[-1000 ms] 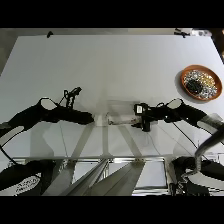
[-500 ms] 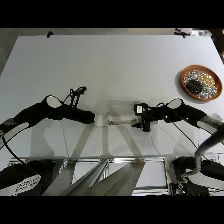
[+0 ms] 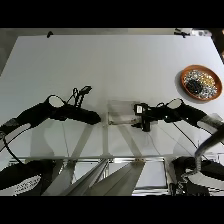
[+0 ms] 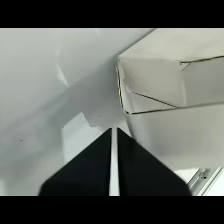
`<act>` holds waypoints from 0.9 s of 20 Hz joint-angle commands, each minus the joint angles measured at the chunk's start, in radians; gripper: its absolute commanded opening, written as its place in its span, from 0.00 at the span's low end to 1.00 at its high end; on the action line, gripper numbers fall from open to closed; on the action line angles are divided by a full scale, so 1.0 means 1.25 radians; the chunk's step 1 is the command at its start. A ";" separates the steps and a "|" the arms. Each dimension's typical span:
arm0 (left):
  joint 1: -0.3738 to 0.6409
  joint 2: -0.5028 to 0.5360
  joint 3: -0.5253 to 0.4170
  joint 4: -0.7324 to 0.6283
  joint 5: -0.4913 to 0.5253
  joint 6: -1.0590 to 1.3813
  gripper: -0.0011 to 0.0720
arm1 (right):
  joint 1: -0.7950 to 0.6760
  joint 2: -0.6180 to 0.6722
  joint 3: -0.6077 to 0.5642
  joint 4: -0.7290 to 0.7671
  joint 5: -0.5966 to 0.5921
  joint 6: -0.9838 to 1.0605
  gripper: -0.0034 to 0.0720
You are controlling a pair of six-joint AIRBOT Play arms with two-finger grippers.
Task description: Fold the box and place the chain.
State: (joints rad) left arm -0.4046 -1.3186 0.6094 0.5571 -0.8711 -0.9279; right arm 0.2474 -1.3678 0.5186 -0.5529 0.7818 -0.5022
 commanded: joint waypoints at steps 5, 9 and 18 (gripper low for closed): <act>-0.013 0.056 0.002 -0.045 0.003 0.009 0.31 | 0.001 0.000 0.000 0.000 0.000 0.000 0.59; -0.022 0.055 0.002 -0.046 0.002 0.005 0.42 | 0.001 0.000 0.000 0.000 0.000 0.000 0.59; -0.030 0.055 0.002 -0.061 0.003 0.006 0.49 | 0.001 0.000 0.000 0.000 0.000 0.000 0.59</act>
